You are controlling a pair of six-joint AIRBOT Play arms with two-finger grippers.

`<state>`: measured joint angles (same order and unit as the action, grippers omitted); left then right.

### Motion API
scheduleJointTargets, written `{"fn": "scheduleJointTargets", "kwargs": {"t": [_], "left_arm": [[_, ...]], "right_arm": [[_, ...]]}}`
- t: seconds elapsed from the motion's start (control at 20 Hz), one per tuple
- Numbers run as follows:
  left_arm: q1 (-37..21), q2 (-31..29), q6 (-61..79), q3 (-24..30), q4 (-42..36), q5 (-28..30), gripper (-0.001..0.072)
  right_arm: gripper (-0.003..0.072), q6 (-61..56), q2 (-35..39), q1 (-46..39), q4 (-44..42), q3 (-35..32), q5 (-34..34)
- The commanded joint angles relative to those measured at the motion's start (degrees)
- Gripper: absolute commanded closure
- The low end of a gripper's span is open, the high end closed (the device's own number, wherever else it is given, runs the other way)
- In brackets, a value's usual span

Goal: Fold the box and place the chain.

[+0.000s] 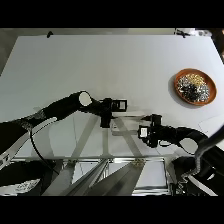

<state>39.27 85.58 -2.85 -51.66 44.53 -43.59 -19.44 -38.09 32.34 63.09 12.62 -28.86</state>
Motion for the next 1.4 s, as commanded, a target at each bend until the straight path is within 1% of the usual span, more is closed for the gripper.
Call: {"fn": "scheduleJointTargets", "kwargs": {"t": [0.0, 0.15, 0.35, 0.55, 0.65, 0.85, 1.05, 1.15, 1.35], "left_arm": [[0.0, 0.0, 0.0, 0.0, 0.0, 0.0, 0.0697], [0.0, 0.0, 0.0, 0.0, 0.0, 0.0, 0.0697], [0.0, 0.0, 0.0, 0.0, 0.0, 0.0, 0.0697], [0.0, 0.0, 0.0, 0.0, 0.0, 0.0, 0.0697], [0.0, 0.0, 0.0, 0.0, -0.1, 0.0, 0.0697], [0.0, 0.0, 0.0, 0.0, -0.1, 0.0, 0.0697], [0.0, 0.0, 0.0, 0.0, -0.1, 0.0, 0.0697], [0.0, 0.0, 0.0, 0.0, -0.1, 0.0, 0.0697], [0.0, 0.0, 0.0, 0.0, -0.1, 0.0, 0.0697]], "right_arm": [[-0.0007, 0.7, -0.1, -2.9, 0.0, 1.1, -1.7], [-0.0007, 3.9, -0.1, -4.5, -2.5, 1.1, -3.1], [-0.0007, 11.6, -0.3, -7.8, -11.3, 1.1, -3.3], [-0.0007, 19.6, -2.8, -10.0, -19.0, 1.1, -3.3], [-0.0007, 21.5, -4.1, -10.0, -19.8, 1.1, -3.2], [-0.0007, 21.5, -4.9, -10.1, -19.8, 1.1, -3.3], [-0.0007, 22.2, -4.9, -14.7, -20.3, 2.1, -7.3], [-0.0007, 24.7, -5.0, -16.0, -20.7, 2.8, -8.5], [-0.0007, 30.9, -6.8, -16.0, -25.6, 3.0, -8.9]]}}
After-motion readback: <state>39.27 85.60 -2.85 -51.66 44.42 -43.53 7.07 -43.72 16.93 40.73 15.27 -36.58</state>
